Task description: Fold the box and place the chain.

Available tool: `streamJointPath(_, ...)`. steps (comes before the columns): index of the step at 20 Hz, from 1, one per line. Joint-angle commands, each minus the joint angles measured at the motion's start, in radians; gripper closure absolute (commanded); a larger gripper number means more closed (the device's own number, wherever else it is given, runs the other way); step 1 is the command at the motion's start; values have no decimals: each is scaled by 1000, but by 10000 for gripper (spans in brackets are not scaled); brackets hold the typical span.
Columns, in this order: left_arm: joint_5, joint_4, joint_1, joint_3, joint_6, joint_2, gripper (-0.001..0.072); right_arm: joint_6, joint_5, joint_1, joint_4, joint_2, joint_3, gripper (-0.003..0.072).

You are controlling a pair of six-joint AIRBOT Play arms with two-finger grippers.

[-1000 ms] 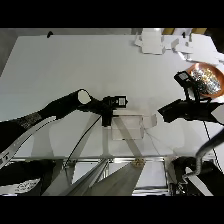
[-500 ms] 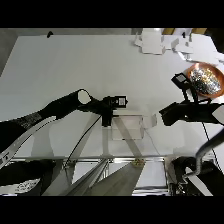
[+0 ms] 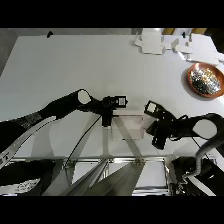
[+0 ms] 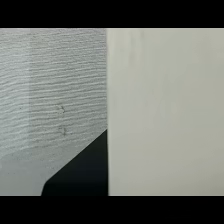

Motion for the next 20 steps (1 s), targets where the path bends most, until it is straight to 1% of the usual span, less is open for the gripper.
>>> streamJointPath(1,-1,0,0,1,0,0,700,-39,-82,76,-111,4,-69,528)
streamJointPath(2,-6,0,0,1,0,0,700,-116,-115,101,-153,5,-97,384)
streamJointPath(3,-7,0,0,1,0,0,700,-210,-158,133,-180,12,-129,212)
streamJointPath(4,-8,0,0,1,0,0,700,-270,-209,168,-193,21,-159,104)
streamJointPath(6,-11,0,0,1,0,0,700,-292,-375,245,-200,33,-229,-2)
streamJointPath(8,-12,0,0,1,0,0,700,-291,-555,315,-240,33,-301,-2)
streamJointPath(9,-15,0,0,1,0,0,700,-291,-619,339,-250,32,-329,-2)
streamJointPath(10,-15,0,0,1,0,0,700,-290,-647,352,-256,32,-343,0)
streamJointPath(13,-15,0,0,1,0,0,700,-276,-661,348,-270,31,-345,5)
streamJointPath(15,-15,0,0,1,0,0,700,-276,-677,320,-265,31,-342,6)
streamJointPath(20,-15,0,0,1,0,0,700,-276,-661,213,-213,31,-272,9)
